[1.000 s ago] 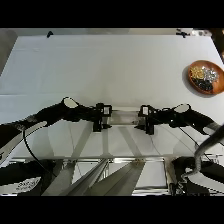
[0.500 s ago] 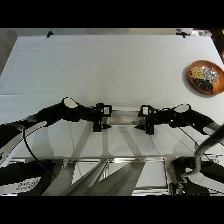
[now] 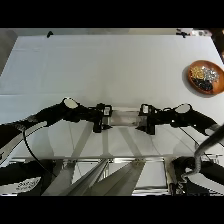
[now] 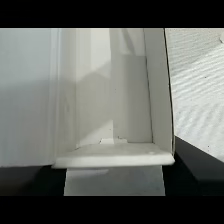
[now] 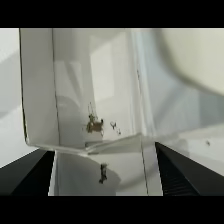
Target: Fold the box and place the chain.
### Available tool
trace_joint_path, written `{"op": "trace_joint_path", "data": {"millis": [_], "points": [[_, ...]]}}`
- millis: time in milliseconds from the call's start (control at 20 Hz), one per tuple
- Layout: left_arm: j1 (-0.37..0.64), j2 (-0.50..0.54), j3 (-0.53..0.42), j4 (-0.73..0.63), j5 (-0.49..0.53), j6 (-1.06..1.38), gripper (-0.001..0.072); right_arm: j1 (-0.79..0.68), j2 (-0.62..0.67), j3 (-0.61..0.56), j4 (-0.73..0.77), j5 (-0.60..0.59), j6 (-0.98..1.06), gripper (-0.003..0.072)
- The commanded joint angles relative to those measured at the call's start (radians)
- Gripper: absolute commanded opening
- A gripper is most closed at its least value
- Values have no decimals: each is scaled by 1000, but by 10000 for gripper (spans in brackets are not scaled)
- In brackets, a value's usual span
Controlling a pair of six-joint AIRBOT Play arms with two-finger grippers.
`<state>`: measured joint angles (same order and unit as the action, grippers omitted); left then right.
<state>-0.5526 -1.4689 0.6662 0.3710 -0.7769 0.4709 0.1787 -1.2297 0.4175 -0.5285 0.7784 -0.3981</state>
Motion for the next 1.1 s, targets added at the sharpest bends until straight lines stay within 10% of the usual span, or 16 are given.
{"op": "trace_joint_path", "data": {"millis": [0,400,500,600,1050], "points": [[0,0,0,1,2,1,377,0,68,1,-82,-9,105,708],[0,0,0,0,3,1,377,0,324,1,-474,26,423,690],[0,0,0,0,3,1,377,0,417,1,-453,46,413,473],[0,0,0,0,3,1,377,0,481,1,-315,130,296,27],[0,0,0,0,3,1,377,1,352,1,298,109,-29,11]]}}
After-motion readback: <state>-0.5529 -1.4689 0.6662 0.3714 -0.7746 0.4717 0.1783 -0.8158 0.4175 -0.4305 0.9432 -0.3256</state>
